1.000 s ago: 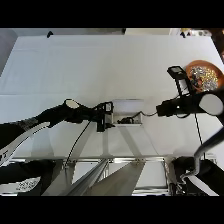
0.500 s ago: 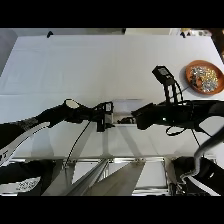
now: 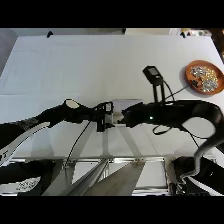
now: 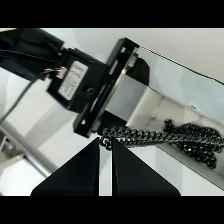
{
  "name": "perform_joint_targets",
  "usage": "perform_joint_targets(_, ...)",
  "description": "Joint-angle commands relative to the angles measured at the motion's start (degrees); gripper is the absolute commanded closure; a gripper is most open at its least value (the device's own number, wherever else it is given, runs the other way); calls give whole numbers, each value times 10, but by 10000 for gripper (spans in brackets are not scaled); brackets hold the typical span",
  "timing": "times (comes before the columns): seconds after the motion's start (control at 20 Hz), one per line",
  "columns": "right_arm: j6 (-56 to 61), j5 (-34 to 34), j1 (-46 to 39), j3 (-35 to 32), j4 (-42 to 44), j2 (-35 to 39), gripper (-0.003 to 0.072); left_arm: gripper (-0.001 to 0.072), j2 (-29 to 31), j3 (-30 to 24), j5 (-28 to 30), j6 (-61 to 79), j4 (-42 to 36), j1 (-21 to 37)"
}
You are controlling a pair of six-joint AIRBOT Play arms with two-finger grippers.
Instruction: Fold the box and place the chain.
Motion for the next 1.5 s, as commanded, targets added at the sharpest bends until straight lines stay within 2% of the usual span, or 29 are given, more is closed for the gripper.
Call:
perform_joint_targets(0.0, 14, -8, 2, -1, -15, -68, 665, 500, 0, 0, 0, 0, 0, 0)
perform_joint_targets(0.2, 43, -10, 2, -1, -41, -154, 661, 500, 0, 0, 0, 0, 0, 0)
perform_joint_targets(0.3, 44, -12, 2, 0, -41, -171, 504, 500, 0, 0, 0, 0, 0, 0)
perform_joint_targets(0.35, 43, -11, 2, 0, -41, -168, 452, 500, 0, 0, 0, 0, 0, 0)
perform_joint_targets(0.65, 5, 73, -50, 66, -56, -100, 453, 500, 0, 0, 0, 0, 0, 0)
perform_joint_targets(0.9, 12, 144, -154, 82, -179, -71, 454, 500, 0, 0, 0, 0, 0, 0)
perform_joint_targets(1.1, 13, 156, -218, 82, -258, -104, 452, 500, 0, 0, 0, 0, 0, 0)
perform_joint_targets(1.15, 13, 156, -229, 82, -272, -120, 435, 500, 0, 0, 0, 0, 0, 0)
perform_joint_targets(1.3, 12, 153, -255, 82, -290, -180, 264, 500, 0, 0, 0, 0, 0, 0)
perform_joint_targets(1.45, 12, 145, -267, 82, -290, -239, 269, 500, 0, 0, 0, 0, 0, 0)
